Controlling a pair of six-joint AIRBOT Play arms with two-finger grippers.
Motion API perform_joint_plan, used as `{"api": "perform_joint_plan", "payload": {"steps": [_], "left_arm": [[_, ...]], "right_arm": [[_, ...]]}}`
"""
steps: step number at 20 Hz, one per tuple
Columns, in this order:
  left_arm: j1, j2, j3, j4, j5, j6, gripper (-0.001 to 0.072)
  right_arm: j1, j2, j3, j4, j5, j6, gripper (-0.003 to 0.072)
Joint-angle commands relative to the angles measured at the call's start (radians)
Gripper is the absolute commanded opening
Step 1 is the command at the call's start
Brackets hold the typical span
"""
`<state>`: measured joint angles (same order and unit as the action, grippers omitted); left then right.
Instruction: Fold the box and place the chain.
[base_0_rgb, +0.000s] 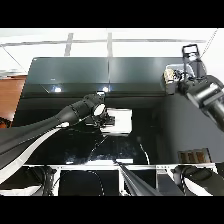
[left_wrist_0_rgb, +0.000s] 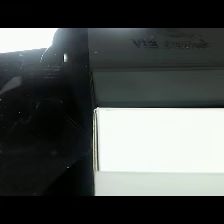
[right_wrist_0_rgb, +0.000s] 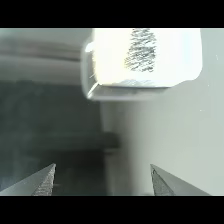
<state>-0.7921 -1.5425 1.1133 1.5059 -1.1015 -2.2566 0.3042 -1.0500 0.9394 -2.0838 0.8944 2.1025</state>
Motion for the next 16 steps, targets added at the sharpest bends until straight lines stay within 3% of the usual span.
{"api": "perform_joint_plan", "payload": {"steps": [1,4,6,8,11,13,16], "left_arm": [[0.000,0.000,0.000,0.000,0.000,0.000,0.0024],[0.001,0.000,0.000,0.001,0.000,0.001,0.0024],[0.001,0.000,0.000,0.001,-0.003,0.001,0.0024],[0.001,0.000,0.000,0.001,-0.007,0.001,0.0024],[0.001,0.000,0.000,0.000,-0.008,0.001,0.0024],[0.001,0.000,0.000,0.000,-0.008,0.001,0.0024],[0.001,0.000,0.000,0.000,-0.007,0.001,0.0024]], "right_arm": [[-0.261,-0.126,-0.024,0.211,-0.274,0.009,0.0696],[-0.355,-0.312,0.125,0.344,-0.291,0.010,0.0694],[-0.385,-0.468,0.340,0.473,-0.167,0.010,0.0694],[-0.422,-0.618,0.578,0.648,-0.024,0.011,0.0530],[-0.467,-0.774,0.840,0.766,0.138,0.058,0.0530],[-0.480,-0.836,0.911,0.768,0.211,0.105,0.0530],[-0.482,-0.883,0.921,0.786,0.225,0.154,0.0530]]}}
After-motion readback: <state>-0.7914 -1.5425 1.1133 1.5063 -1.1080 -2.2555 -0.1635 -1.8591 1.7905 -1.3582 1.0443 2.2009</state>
